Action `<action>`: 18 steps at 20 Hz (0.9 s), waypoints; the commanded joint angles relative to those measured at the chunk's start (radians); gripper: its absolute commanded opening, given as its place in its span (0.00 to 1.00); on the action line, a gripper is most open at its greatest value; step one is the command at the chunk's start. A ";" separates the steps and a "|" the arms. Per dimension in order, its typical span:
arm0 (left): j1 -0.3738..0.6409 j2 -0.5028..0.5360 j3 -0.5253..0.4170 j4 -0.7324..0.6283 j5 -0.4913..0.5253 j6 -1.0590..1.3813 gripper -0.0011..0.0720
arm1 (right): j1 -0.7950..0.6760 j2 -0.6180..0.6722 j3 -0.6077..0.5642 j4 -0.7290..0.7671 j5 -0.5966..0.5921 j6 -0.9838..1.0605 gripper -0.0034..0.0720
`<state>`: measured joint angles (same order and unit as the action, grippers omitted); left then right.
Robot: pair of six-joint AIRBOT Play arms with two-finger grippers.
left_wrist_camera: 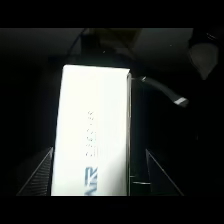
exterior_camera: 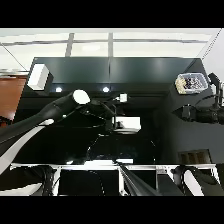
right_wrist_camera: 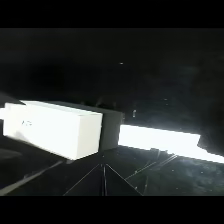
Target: Fold the box and place the chain.
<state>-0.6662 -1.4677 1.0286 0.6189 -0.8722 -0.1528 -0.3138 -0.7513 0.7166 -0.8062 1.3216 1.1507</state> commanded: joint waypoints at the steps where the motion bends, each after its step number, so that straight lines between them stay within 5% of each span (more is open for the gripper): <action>1: -0.038 -0.087 0.061 0.003 0.027 -0.046 0.99 | -0.008 0.005 -0.002 -0.013 -0.008 0.005 0.06; 9: -0.042 -0.114 0.071 0.045 -0.053 -0.099 0.99 | -0.008 0.005 -0.002 -0.018 -0.024 0.005 0.06; 17: -0.158 -0.146 0.070 0.306 0.080 -0.167 0.97 | -0.008 0.005 -0.002 -0.018 -0.045 0.005 0.06; 18: -0.171 -0.140 0.072 0.358 0.092 -0.249 0.64 | -0.008 0.005 -0.002 -0.018 -0.047 0.005 0.06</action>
